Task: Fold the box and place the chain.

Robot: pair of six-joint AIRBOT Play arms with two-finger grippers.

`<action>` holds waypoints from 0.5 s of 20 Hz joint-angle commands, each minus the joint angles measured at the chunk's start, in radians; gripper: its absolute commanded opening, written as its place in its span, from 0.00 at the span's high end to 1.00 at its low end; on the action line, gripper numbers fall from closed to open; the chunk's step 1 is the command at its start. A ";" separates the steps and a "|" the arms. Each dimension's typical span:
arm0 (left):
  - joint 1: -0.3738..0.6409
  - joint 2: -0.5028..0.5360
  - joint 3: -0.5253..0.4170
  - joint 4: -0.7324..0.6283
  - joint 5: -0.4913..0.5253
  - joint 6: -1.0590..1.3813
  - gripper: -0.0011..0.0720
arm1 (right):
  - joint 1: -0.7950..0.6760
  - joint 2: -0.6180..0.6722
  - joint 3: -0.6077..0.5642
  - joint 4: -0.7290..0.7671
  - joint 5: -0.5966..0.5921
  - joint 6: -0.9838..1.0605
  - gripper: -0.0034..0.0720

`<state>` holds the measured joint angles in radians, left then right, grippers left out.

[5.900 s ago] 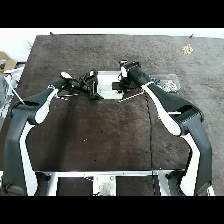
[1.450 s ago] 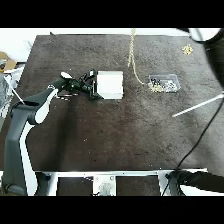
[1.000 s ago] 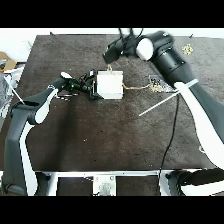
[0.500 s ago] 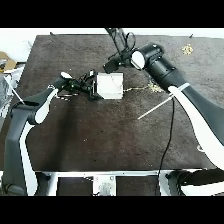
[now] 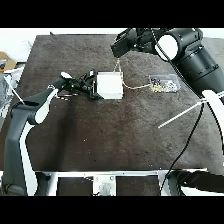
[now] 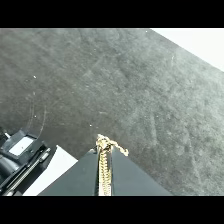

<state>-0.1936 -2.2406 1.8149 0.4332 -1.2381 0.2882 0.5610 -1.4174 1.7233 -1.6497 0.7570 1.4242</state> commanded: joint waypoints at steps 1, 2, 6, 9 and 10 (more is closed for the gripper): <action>0.000 0.000 0.000 0.000 0.000 0.000 0.67 | 0.010 0.016 -0.028 0.000 -0.003 0.001 0.94; 0.000 0.000 0.000 0.000 0.000 0.000 0.67 | 0.010 0.014 -0.051 0.010 -0.010 0.001 0.94; 0.000 0.000 0.000 0.000 0.000 0.000 0.67 | 0.010 0.014 -0.202 0.050 -0.092 0.002 0.94; 0.000 0.000 0.000 0.000 0.000 0.000 0.67 | 0.010 0.014 -0.286 0.092 -0.122 0.031 0.94; 0.000 0.000 0.000 0.000 0.000 0.000 0.67 | 0.012 0.014 -0.295 0.121 -0.122 0.031 0.94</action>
